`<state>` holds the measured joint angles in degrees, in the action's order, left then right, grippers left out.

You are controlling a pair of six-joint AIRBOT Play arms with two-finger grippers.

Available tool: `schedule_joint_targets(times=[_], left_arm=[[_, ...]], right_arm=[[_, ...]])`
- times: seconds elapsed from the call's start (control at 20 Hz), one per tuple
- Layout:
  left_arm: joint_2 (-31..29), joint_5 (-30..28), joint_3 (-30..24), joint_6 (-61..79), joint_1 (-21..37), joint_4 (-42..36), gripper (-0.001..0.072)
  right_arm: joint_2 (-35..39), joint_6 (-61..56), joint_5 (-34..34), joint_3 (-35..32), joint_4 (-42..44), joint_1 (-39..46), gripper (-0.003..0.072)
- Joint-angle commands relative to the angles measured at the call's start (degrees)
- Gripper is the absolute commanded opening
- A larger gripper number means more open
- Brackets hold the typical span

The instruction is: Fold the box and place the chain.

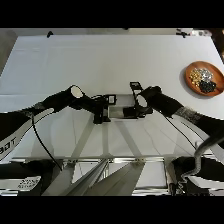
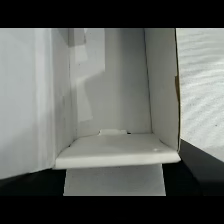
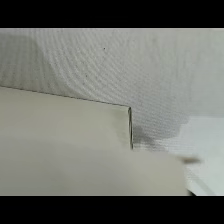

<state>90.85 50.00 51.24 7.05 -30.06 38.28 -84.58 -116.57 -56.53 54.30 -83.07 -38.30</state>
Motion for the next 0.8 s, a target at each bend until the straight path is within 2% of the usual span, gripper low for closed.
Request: schedule_joint_targets(times=[0.0, 0.1, 0.15, 0.2, 0.4, 0.45, 0.55, 0.6, 0.75], left_arm=[[0.02, -0.02, 0.02, -0.02, -0.02, -0.04, 0.0414], [0.02, -0.02, 0.00, 0.00, -0.02, -0.07, 0.0414], [0.02, -0.02, 0.02, -0.02, -0.02, -0.04, 0.0414], [0.02, -0.02, 0.00, 0.00, -0.02, -0.07, 0.0414], [0.02, -0.02, 0.00, -0.02, -0.02, -0.07, 0.0414], [0.04, -0.02, 0.02, 0.00, -0.02, -0.04, 0.0414], [0.02, -0.02, 0.00, -0.02, -0.02, -0.04, 0.0414], [0.02, -0.02, 0.02, -0.02, -0.02, -0.04, 0.0414], [0.02, -0.02, 0.00, -0.02, -0.02, -0.04, 0.0414]], right_arm=[[-0.09, -2.10, 2.82, -0.04, 0.96, -0.57, 0.0197], [-0.09, -2.16, 3.39, -0.04, 0.94, -0.55, 0.0191], [-0.15, -2.16, 3.37, -0.04, 0.85, -0.55, 0.0120], [-0.31, -2.19, 3.19, -0.04, 0.85, -0.55, 0.0012], [-0.33, -2.12, 2.47, -0.04, 0.81, -0.55, 0.0010], [-0.22, -2.10, 2.32, -0.04, 0.81, -0.55, 0.0047], [0.44, -1.62, 1.81, -0.04, 0.44, -0.55, 0.0341], [0.92, -1.60, 1.73, -0.04, 0.24, -0.55, 0.0363], [2.14, -1.62, 1.14, -0.02, -0.31, -0.55, 0.0363]])
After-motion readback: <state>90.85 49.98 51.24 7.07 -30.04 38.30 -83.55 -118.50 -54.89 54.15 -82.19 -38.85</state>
